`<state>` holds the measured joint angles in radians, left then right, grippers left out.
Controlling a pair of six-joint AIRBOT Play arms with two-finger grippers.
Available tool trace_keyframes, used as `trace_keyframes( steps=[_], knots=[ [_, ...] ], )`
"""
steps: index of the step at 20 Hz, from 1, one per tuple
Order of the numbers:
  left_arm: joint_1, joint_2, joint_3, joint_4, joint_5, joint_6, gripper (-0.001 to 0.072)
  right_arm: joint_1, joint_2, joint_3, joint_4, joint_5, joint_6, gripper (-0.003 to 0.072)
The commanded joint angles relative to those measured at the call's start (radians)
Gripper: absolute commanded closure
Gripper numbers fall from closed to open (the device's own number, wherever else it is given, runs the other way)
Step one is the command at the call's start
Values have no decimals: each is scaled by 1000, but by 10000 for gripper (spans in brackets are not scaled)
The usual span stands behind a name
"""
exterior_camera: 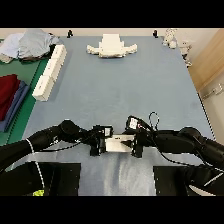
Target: Fold the box.
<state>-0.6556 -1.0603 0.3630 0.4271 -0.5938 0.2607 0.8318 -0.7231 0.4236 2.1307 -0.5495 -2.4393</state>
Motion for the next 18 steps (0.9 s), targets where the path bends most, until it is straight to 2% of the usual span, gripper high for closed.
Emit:
trace_keyframes(
  steps=[1, 2, 6, 11, 18],
  knots=[
    [1, 0, 1, 0, 0, 0, 198, 12, 14, -7, -19, -30, -127, 149],
    [1, 0, 1, 0, 0, 0, 198, 12, 13, -7, -8, -46, -166, 101],
    [0, 0, 1, 0, 0, 0, 198, 12, 9, -7, 54, -61, -286, 99],
    [0, 0, 1, 0, 0, 0, 198, 13, -27, -7, 58, -60, -304, 100],
    [1, 0, 1, 0, 0, 0, 198, 24, -101, -7, 44, 17, -371, 101]
  ],
)
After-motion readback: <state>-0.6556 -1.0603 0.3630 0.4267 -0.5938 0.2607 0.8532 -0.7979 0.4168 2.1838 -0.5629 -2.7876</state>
